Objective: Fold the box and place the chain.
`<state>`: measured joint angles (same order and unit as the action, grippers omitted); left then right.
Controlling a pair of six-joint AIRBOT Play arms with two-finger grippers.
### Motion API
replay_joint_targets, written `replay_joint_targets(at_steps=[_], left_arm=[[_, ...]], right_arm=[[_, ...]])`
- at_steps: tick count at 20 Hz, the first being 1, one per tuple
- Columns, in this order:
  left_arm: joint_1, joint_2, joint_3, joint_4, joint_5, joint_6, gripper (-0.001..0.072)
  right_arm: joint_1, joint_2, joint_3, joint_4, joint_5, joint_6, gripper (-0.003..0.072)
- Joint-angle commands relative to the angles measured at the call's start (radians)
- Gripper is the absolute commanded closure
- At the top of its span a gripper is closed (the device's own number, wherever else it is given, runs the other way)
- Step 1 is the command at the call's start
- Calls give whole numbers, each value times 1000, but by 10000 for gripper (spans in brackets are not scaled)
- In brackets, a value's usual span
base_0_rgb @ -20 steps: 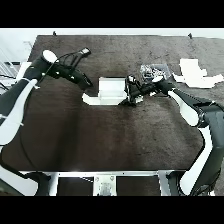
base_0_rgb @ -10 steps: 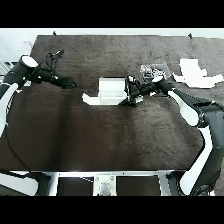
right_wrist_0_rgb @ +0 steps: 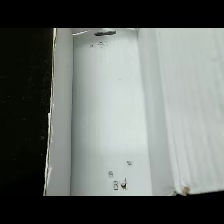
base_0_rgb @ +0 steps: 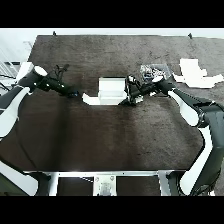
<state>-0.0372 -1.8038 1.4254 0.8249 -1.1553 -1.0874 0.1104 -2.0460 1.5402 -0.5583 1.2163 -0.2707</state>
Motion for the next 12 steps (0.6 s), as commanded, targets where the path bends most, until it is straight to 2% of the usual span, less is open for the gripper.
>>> replay_joint_targets(at_steps=[1, 6, 12], left_arm=[[-48, -60, -1, -11, 11, -3, 694], [-80, -80, -1, -156, 19, 76, 693], [-80, -80, -1, -188, 6, 105, 692]], right_arm=[[1, 0, 0, 0, 0, 0, 102], [1, 0, 0, 0, 0, 0, 102], [1, 0, 0, 0, 0, 0, 102]])
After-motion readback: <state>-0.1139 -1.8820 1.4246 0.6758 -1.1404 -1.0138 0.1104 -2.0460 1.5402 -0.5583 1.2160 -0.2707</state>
